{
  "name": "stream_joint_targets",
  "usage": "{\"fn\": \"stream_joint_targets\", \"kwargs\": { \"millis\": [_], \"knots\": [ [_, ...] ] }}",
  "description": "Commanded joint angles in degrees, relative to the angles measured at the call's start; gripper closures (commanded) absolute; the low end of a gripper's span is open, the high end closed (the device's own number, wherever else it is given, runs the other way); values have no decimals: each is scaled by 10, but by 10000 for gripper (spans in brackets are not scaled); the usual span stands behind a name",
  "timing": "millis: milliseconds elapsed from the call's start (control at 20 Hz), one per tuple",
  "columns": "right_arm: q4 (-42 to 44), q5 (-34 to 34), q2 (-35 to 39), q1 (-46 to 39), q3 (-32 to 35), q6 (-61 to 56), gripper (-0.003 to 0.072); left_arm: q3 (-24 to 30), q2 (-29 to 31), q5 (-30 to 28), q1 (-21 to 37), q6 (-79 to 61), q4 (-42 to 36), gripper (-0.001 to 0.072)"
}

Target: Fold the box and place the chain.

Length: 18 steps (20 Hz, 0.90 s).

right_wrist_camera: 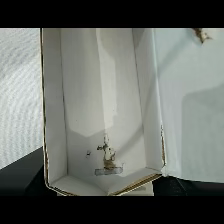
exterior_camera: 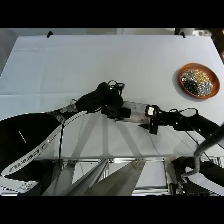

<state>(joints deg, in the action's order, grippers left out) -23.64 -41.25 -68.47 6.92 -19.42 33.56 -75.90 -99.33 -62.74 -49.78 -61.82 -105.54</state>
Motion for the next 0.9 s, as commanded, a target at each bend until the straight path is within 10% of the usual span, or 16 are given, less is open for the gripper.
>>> {"fn": "stream_joint_targets", "kwargs": {
  "millis": [0, 150, 500, 700, 850],
  "knots": [
    [1, 0, 0, 0, 0, -1, 323, 0, 1, -4, 0, 4, 6, 436],
    [1, 0, 0, 0, 0, -1, 323, 0, 1, 0, 0, 3, 6, 699],
    [1, 0, 0, 0, 0, -1, 323, 0, -3, 0, -11, 18, 28, 693],
    [0, 0, 0, 0, 0, -1, 323, 0, -2, 6, -24, 18, 38, 487],
    [0, 0, 0, 0, 0, -1, 323, 0, -2, 5, -33, 16, 54, 503]
  ]
}}
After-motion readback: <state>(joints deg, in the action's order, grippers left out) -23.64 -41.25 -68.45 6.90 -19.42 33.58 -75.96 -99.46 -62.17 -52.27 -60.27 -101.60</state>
